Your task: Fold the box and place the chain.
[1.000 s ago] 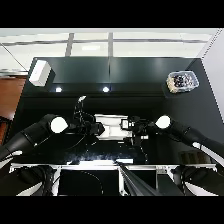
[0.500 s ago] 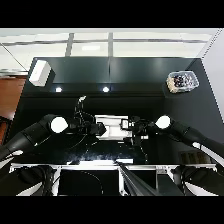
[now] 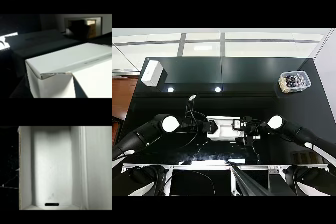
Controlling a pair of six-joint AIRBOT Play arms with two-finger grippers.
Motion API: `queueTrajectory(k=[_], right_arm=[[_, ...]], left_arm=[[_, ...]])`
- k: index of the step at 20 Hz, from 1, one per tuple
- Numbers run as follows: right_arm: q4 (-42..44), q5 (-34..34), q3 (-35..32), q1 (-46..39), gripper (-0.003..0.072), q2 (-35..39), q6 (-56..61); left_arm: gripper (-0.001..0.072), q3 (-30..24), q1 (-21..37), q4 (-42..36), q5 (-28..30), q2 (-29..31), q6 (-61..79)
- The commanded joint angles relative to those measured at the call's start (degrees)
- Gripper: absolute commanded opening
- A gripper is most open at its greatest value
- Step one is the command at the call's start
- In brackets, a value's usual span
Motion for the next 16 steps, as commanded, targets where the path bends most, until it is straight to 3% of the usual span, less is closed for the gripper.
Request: queueTrajectory(k=[1, 12, 15, 16], right_arm=[[0.00, 0.04, -0.02, 0.04, 0.0400, -0.02, 0.02], [0.02, 0.04, -0.02, 0.04, 0.0400, -0.02, 0.02], [0.00, 0.04, -0.02, 0.04, 0.0400, -0.02, 0.02], [0.02, 0.04, -0.02, 0.04, 0.0400, -0.02, 0.02]], left_arm=[[0.0641, 0.07, 0.11, 0.00, 0.20, -0.07, -0.13], [0.0639, 1.20, 0.07, 0.87, -0.22, -3.85, -0.09], [0.0600, 3.54, -0.90, 4.90, -3.91, -3.89, -1.36], [0.0511, 4.48, -1.64, 9.14, -5.95, -3.96, -5.97]])
